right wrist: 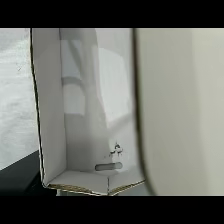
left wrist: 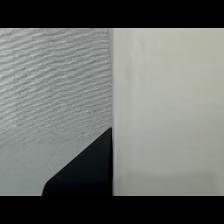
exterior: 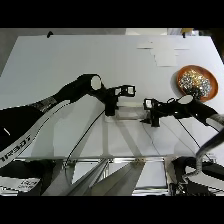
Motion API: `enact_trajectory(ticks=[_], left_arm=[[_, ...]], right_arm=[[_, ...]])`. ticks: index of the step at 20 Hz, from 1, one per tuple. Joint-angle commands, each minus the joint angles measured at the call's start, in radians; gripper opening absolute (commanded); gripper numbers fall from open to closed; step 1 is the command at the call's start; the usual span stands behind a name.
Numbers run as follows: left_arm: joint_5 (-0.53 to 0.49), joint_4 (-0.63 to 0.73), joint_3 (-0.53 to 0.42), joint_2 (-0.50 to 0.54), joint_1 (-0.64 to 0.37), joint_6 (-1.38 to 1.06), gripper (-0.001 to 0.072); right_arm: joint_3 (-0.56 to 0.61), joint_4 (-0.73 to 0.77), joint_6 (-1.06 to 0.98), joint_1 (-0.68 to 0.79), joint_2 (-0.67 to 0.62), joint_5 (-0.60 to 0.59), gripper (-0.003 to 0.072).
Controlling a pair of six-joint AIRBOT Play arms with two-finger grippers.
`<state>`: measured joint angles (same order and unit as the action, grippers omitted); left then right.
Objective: Fold the box and place the chain.
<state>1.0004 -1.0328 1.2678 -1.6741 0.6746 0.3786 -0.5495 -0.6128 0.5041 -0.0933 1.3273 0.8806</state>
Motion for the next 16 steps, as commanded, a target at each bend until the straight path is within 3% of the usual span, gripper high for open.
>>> enact_trajectory(ticks=[1,3,6,9,16], left_arm=[[-0.001,0.000,0.000,0.001,0.000,0.000,0.0012],[-0.001,0.000,0.000,0.000,0.000,0.000,0.0012],[-0.001,0.000,0.000,0.001,0.000,0.000,0.0012],[-0.001,0.000,0.000,0.001,0.000,0.000,0.0012],[-0.001,0.000,0.000,0.001,0.000,0.000,0.0012]], right_arm=[[0.000,0.023,-0.005,0.023,0.000,0.032,0.0549],[0.000,0.022,-0.005,0.043,-0.001,0.045,0.0572],[0.000,0.026,-0.001,0.045,-0.001,0.047,0.0687],[0.000,0.026,-0.001,0.045,0.000,0.047,0.0691],[0.000,0.016,0.007,0.039,0.007,0.010,0.0532]])
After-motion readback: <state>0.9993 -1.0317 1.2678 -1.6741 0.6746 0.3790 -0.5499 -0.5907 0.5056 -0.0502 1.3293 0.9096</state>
